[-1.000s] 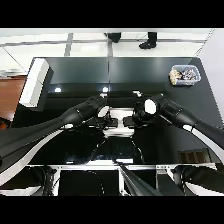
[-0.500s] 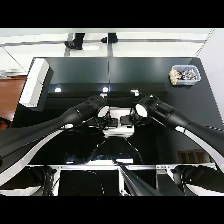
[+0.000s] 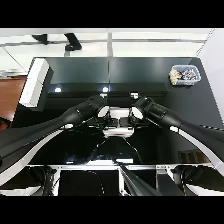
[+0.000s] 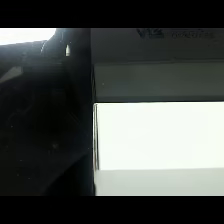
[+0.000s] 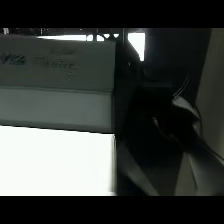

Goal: Fold the box and place the chain.

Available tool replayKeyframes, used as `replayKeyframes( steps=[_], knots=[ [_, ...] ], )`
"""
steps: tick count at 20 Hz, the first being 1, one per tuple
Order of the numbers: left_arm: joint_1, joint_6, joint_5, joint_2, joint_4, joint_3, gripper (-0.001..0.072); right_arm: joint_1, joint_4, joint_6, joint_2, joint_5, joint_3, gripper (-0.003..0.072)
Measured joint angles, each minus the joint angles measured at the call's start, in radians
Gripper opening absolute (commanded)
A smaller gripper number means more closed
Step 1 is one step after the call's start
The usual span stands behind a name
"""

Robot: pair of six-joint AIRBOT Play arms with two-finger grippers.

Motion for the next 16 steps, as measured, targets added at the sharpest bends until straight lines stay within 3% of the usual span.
replayKeyframes(
  steps=[3,4,5,6,7,9,10,13,14,15,16],
  knots=[
    [0.000,0.000,0.001,0.000,0.000,0.000,0.0031,0.000,0.001,0.000,-0.001,0.000,0.000,0.0021],
    [0.000,0.001,0.001,0.000,0.000,0.000,0.0032,0.000,0.001,0.000,-0.001,0.001,0.000,0.0108],
    [0.000,0.003,0.003,0.000,0.000,0.000,0.0032,0.000,0.000,-0.005,-0.002,0.003,0.000,0.0332],
    [0.000,0.004,0.007,0.000,0.000,0.000,0.0032,0.001,0.002,-0.005,-0.003,0.008,0.000,0.0335],
    [0.000,0.004,0.007,0.000,0.000,0.000,0.0032,0.001,0.000,-0.006,-0.003,0.015,0.000,0.0315],
    [0.000,0.004,0.006,0.000,0.000,0.000,0.0032,0.001,-0.006,-0.005,-0.003,0.020,0.000,0.0068],
    [0.000,0.004,0.007,0.000,0.000,0.000,0.0032,0.001,-0.005,-0.005,-0.003,0.021,0.000,0.0018],
    [0.000,-0.001,0.006,-0.001,-0.004,0.000,0.0031,0.001,-0.008,-0.020,-0.003,0.021,0.000,0.0020],
    [0.000,0.000,0.006,0.000,-0.004,0.000,0.0031,0.001,-0.008,-0.026,-0.003,0.021,0.000,0.0063],
    [0.000,0.002,0.006,-0.001,-0.003,0.000,0.0032,0.001,-0.008,-0.035,-0.003,0.021,0.000,0.0300],
    [0.000,0.007,0.006,-0.001,0.001,0.000,0.0032,0.001,-0.010,-0.041,-0.003,0.023,0.000,0.0462]
  ],
)
